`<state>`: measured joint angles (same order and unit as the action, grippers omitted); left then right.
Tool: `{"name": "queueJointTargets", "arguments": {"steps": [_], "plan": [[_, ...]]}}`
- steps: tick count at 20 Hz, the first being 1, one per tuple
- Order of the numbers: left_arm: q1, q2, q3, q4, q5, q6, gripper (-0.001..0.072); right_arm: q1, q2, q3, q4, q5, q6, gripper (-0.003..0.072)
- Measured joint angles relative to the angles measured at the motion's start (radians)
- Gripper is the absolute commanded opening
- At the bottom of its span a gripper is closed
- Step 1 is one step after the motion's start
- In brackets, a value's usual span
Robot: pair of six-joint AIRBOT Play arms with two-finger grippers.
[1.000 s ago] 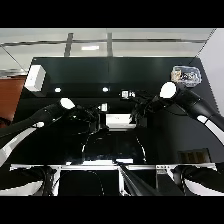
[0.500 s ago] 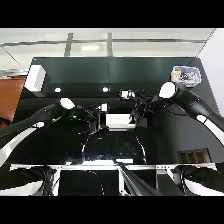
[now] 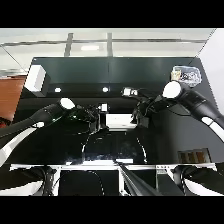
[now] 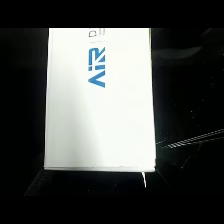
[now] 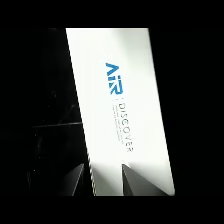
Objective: Fold the box and place the chain.
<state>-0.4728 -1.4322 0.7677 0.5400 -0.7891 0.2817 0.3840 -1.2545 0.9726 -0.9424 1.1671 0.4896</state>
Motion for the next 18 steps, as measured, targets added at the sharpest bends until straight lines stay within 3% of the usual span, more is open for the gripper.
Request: {"name": "queueJointTargets", "arguments": {"steps": [1,2,3,7,12,18], "plan": [[0.000,0.000,0.000,0.000,0.000,0.000,0.0406,-0.019,0.014,0.000,0.009,0.008,0.049,0.0245],[0.000,0.000,0.000,0.000,0.000,0.000,0.0406,-0.043,0.026,-0.002,0.025,0.031,0.113,0.0097],[0.000,0.000,0.000,-0.001,0.000,0.000,0.0406,-0.068,0.034,-0.010,0.046,0.057,0.174,0.0013],[0.000,0.000,0.000,-0.001,0.000,0.000,0.0406,-0.132,0.048,-0.122,0.251,0.107,0.331,0.0013],[0.000,0.000,0.000,-0.002,0.000,0.000,0.0406,-0.114,0.028,-0.236,0.555,-0.046,0.385,0.0013],[0.000,0.000,0.000,-0.002,0.000,-0.001,0.0406,-0.061,-0.053,-0.263,0.653,-0.176,0.409,0.0013]]}}
